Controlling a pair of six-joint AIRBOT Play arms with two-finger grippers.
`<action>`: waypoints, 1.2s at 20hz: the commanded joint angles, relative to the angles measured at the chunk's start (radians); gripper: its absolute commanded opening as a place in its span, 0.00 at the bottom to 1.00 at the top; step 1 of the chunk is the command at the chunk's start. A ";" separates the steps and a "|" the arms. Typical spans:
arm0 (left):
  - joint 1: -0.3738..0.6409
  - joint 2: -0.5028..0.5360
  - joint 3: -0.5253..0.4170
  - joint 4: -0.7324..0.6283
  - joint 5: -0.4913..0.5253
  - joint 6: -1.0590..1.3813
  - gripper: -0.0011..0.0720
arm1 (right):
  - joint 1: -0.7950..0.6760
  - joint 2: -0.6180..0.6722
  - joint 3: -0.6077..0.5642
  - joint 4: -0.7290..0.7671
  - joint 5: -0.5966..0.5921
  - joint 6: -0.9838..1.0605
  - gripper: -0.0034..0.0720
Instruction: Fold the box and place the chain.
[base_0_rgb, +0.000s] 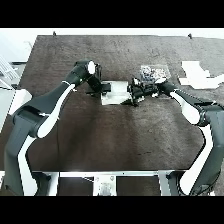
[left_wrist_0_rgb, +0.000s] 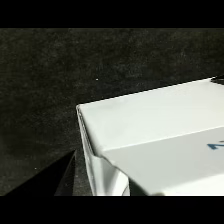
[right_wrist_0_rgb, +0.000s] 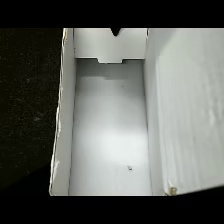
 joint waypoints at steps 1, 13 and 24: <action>0.001 -0.006 0.002 0.031 -0.008 -0.009 0.53 | 0.001 0.001 0.000 0.000 0.000 0.000 0.62; -0.014 -0.071 0.097 0.045 -0.051 -0.019 0.53 | 0.001 0.001 0.000 0.000 0.000 0.000 0.62; -0.015 -0.073 0.097 0.067 -0.079 -0.026 0.49 | 0.001 0.001 0.000 0.000 0.000 0.000 0.62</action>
